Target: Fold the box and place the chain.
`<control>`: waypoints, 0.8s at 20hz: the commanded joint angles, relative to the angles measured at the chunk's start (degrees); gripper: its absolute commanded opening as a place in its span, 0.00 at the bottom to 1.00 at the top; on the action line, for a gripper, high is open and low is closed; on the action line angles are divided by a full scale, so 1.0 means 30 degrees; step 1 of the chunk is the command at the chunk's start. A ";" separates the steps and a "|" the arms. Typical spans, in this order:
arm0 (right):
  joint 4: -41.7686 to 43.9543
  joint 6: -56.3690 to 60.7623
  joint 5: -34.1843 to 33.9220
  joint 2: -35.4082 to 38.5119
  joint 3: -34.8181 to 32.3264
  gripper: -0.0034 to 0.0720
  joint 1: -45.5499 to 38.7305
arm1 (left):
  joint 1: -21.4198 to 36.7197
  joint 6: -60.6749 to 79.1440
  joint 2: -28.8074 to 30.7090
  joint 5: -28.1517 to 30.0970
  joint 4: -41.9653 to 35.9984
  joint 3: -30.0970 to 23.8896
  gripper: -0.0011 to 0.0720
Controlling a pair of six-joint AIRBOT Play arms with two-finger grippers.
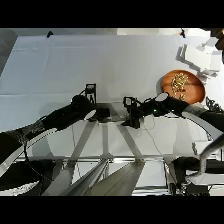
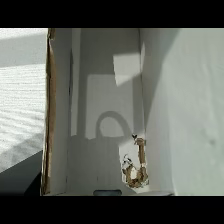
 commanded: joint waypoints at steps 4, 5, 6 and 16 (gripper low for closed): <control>0.0000 -0.0007 0.0007 -0.0007 0.0000 0.74 0.0007 | -0.0022 0.0364 -0.0029 -0.0503 0.0197 0.0015 0.02; 0.0000 -0.0007 0.0007 -0.0007 0.0000 0.74 0.0007 | -0.0022 0.0474 -0.0022 -0.0503 0.0204 0.0015 0.02; 0.0000 -0.0007 0.0007 -0.0007 0.0000 0.74 0.0007 | -0.0022 0.0466 0.0007 -0.0466 0.0197 0.0015 0.02; 0.0000 -0.0007 0.0007 -0.0007 0.0000 0.74 0.0007 | 0.1698 0.7155 0.3402 -0.0787 -0.2943 0.0000 0.97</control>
